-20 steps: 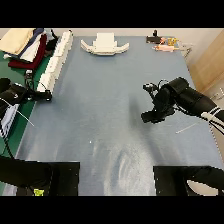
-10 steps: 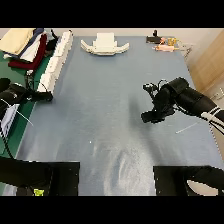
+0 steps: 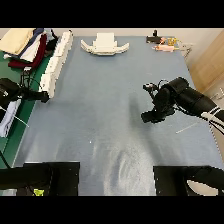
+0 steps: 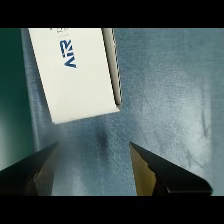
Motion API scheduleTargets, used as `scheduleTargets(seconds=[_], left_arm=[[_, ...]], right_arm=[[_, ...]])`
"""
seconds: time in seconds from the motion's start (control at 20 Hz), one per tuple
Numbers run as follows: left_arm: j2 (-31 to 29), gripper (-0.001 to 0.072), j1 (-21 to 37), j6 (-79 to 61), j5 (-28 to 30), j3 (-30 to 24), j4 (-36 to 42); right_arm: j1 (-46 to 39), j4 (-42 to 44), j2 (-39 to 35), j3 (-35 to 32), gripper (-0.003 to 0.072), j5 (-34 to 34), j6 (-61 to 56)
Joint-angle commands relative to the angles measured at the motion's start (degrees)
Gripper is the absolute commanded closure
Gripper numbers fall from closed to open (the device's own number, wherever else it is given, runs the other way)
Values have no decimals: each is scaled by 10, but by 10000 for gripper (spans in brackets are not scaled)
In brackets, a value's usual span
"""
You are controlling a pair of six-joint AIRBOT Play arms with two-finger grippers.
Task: Fold the box.
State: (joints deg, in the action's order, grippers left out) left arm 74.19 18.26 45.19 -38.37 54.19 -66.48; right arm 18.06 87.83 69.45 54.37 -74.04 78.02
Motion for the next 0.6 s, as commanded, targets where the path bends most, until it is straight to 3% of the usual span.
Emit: scheduleTargets(seconds=[0.0, 0.2, 0.25, 0.35, 0.4, 0.55], left_arm=[[-68, 9, 0, 54, -81, 2, -48], [-147, 10, -13, 119, -176, 21, -20], [-161, 73, -26, 119, -196, 26, -6], [-183, 647, -75, 118, -246, 40, 18], [-187, 695, -108, 124, -257, 50, 23], [-176, 695, -219, 197, -263, 92, 22]], right_arm=[[0, 0, 0, 1, 680, 0, 0], [0, 0, 0, 1, 681, 0, 0], [0, 0, 0, 1, 680, 0, 0], [0, 0, 0, 1, 681, 0, 0], [0, 0, 0, 1, 681, 0, 0], [0, 0, 0, 1, 681, 0, 0]])
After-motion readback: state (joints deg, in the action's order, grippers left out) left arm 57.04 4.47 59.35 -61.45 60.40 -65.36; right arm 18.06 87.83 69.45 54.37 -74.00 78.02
